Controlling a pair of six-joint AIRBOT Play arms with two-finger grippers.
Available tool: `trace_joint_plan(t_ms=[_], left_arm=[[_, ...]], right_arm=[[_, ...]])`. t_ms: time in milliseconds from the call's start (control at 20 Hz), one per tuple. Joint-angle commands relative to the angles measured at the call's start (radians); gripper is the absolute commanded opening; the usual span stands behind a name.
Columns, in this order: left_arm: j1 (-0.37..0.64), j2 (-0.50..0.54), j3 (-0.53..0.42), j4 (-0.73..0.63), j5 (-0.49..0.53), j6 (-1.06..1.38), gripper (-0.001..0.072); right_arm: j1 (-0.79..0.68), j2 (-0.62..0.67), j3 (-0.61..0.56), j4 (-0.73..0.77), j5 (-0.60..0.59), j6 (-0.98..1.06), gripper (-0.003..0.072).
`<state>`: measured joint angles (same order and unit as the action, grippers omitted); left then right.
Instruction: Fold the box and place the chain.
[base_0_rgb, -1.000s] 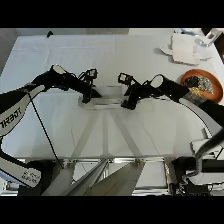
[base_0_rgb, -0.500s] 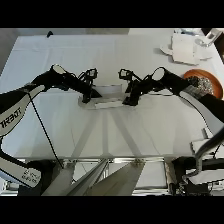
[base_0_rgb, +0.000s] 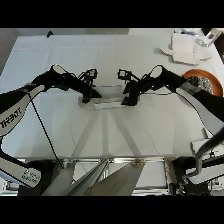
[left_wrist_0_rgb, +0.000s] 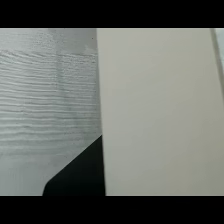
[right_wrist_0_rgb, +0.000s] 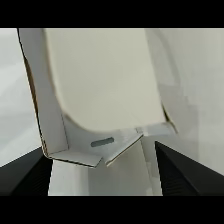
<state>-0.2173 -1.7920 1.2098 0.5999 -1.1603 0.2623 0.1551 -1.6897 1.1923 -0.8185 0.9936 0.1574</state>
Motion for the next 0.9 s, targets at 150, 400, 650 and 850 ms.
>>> trace_joint_plan(t_ms=[150,400,650,850], left_arm=[[-0.001,0.000,0.000,-0.001,0.000,0.000,0.0014],[-0.001,0.000,0.000,0.000,0.000,0.000,0.0014],[-0.001,0.000,0.000,-0.001,0.000,0.000,0.0014],[-0.001,0.000,0.000,-0.001,0.000,0.000,0.0014]], right_arm=[[-0.006,-0.032,0.021,0.090,0.076,-0.114,0.0693],[-0.006,-0.082,0.021,0.124,0.142,-0.175,0.0693],[-0.006,-0.117,0.021,0.217,0.152,-0.237,0.0693],[-0.006,-0.117,0.018,0.201,0.127,-0.190,0.0693]])
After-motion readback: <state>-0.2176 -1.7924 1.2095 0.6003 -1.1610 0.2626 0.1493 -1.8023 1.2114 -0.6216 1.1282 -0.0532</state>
